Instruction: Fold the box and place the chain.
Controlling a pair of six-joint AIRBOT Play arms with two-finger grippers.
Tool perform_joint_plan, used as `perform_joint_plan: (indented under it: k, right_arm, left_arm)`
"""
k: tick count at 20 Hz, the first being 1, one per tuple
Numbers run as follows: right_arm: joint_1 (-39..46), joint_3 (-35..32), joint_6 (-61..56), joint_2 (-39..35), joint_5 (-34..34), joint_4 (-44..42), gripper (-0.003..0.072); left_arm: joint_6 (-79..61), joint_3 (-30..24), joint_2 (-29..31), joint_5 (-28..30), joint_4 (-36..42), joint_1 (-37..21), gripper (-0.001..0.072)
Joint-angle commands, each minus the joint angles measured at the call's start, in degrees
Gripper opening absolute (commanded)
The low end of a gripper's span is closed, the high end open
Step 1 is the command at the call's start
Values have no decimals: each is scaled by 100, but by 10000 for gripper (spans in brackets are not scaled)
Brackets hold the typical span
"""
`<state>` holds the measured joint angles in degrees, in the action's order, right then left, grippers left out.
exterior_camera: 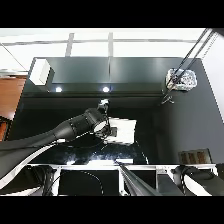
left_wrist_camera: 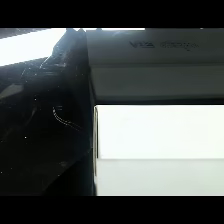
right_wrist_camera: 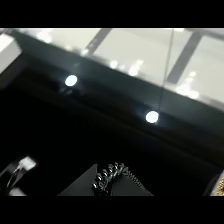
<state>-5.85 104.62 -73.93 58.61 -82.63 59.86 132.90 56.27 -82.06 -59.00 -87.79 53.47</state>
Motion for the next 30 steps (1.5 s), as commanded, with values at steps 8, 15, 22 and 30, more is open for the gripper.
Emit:
perform_joint_plan:
  k: [8, 15, 22, 30]
  right_arm:
    - [-1008, -1010, 2, -264, -774, 20, 47]
    - [-1040, -2044, -61, -907, -870, -975, 46]
    - [-1792, -4135, 282, -859, 754, -2293, 46]
    - [-1915, -5392, 323, -721, 1346, -2090, 46]
  left_arm:
    - [0, 0, 2, 0, 0, -2, 32]
    - [0, 0, 2, 2, 0, -2, 33]
    - [0, 0, 2, 4, -2, -2, 32]
    - [0, 0, 2, 4, -2, -2, 33]
